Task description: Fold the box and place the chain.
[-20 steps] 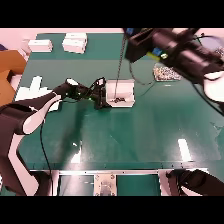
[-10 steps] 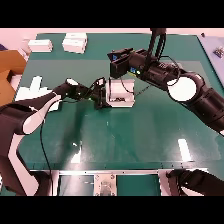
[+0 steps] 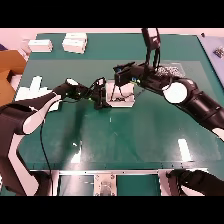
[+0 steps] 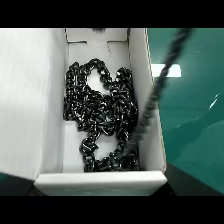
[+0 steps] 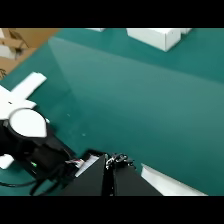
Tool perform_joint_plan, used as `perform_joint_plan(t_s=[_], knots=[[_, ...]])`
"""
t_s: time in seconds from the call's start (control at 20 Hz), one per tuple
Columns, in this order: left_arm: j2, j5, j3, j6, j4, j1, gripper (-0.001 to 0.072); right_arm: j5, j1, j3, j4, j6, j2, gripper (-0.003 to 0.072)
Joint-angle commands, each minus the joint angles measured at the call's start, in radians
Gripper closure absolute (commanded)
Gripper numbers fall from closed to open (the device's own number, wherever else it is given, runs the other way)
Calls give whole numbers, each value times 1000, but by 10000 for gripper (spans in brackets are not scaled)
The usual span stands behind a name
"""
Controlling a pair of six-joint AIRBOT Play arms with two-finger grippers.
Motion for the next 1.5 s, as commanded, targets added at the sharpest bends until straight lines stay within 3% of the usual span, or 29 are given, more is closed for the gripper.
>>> perform_joint_plan(t_s=[0.0, 0.2, 0.25, 0.3, 0.4, 0.55, 0.65, 0.8, 0.95, 1.05, 1.3, 1.45], knots=[[0, 1, 0, 0, 0, 0, 184, -32, -15, -47, 0, 9, -54, 680], [0, 0, 0, 0, 0, 0, 184, -30, -15, -48, 2, 29, -147, 673], [0, 1, 0, 0, 0, 0, 184, -29, -16, -49, 1, 29, -157, 580], [0, 1, 0, 0, 0, 0, 184, -28, -20, -49, 2, 28, -158, 328], [0, 1, 0, 0, 0, 0, 184, -24, -32, -49, -2, 28, -158, 371], [0, 0, 0, 0, 0, 0, 184, 79, -84, -49, -2, 29, -150, 354], [0, 0, 0, 0, 0, 0, 184, 216, -168, -51, -14, 32, -150, 380], [0, 0, 0, 0, 0, 0, 184, 248, -322, -94, -20, 58, -150, 380], [0, 1, 0, 0, 0, 0, 184, 174, -465, -138, -16, 58, -163, 218], [0, 1, 0, 0, 0, 0, 184, 69, -516, -144, -16, 58, -199, 162], [0, 0, 0, 0, 0, 0, 184, -176, -551, -125, 19, 58, -379, 162], [0, 0, 0, 0, 0, 0, 184, -209, -558, -49, 74, 60, -512, 163]])
